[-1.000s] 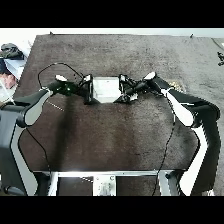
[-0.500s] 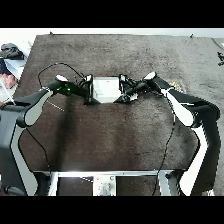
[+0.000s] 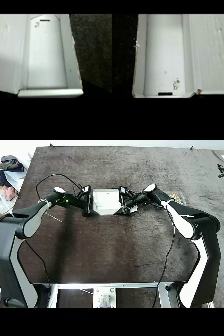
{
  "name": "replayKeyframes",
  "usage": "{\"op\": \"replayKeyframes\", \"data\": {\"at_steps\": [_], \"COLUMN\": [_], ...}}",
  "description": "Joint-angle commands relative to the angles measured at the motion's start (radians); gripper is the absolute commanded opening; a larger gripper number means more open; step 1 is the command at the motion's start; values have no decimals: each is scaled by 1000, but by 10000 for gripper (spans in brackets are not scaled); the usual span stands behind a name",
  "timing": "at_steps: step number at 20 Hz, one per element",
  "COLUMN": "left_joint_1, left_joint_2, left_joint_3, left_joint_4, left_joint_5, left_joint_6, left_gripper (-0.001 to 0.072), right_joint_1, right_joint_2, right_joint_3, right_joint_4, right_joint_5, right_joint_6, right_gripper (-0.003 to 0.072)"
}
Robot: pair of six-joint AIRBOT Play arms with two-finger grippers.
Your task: Fold the box and place the chain.
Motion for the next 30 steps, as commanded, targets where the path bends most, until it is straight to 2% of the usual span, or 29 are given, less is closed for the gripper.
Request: {"op": "replayKeyframes", "data": {"at_steps": [1, 10, 24, 25, 26, 30], "left_joint_1": [1, -2, -2, -2, -2, -2], "left_joint_2": [-1, -1, -8, -8, -8, -8], "left_joint_3": [0, 0, 0, 0, 0, 0], "left_joint_4": [2, 3, 3, 6, 19, 30], "left_joint_5": [-7, 23, 16, 14, 8, 8], "left_joint_6": [1, 1, 1, 0, 1, 1], "left_gripper": [718, 718, 693, 501, 421, 413], "right_joint_1": [1, 1, 1, 1, 1, 1], "right_joint_2": [0, 0, 0, 0, 0, 0], "right_joint_3": [0, 0, 0, 0, 0, 0], "right_joint_4": [0, 0, 0, 1, 0, 1], "right_joint_5": [0, 0, 0, 0, 0, 0], "right_joint_6": [0, 0, 0, 0, 0, 0], "right_gripper": [372, 372, 372, 372, 371, 372]}}
